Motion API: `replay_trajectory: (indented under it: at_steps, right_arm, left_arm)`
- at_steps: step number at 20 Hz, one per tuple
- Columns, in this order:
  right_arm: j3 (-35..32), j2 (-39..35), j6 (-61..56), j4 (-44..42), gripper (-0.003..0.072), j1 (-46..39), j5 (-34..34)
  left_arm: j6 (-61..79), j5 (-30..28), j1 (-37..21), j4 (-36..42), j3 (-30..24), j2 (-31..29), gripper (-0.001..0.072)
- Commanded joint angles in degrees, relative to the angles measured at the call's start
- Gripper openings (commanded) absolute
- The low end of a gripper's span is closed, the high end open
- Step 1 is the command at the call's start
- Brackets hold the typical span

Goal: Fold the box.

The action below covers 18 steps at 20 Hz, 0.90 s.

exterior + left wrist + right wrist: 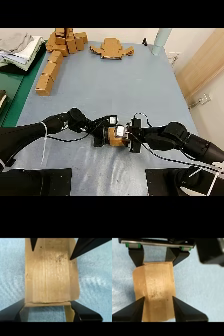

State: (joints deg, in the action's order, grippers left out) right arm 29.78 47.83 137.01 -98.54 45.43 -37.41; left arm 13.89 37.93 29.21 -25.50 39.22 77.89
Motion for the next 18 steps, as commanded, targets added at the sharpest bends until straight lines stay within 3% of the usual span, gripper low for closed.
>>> replay_trajectory:
  at_steps: [1, 6, 8, 10, 12, 18]
  right_arm:
    - [0.0, -0.7, 0.5, 0.0, 0.0548, 0.1, -1.0]
    - [0.0, -0.7, 1.0, 1.7, 0.0545, 3.7, -2.1]
    - [0.0, -0.9, 1.0, 3.0, 0.0463, 5.0, -1.6]
    - [0.0, -0.9, 1.0, 4.8, 0.0468, 5.6, 0.2]
    - [0.0, -0.7, 1.0, 5.2, 0.0559, 5.6, 1.4]
    - [0.0, 0.5, 1.0, 8.8, 0.0579, 5.6, 2.3]
  left_arm:
    - [0.0, 0.0, 0.0, 0.0, 0.0, 0.0, 0.0599]
    - [0.0, 0.0, 0.0, 0.0, 0.0, 0.0, 0.0599]
    - [0.0, 0.0, 0.0, 0.0, 0.0, 0.0, 0.0599]
    - [0.0, 0.0, 0.0, 0.0, 0.0, 0.0, 0.0599]
    - [0.0, 0.0, 0.0, 0.0, 0.0, 0.0, 0.0599]
    - [0.0, 0.0, 0.0, 0.0, 0.0, 0.0, 0.0599]
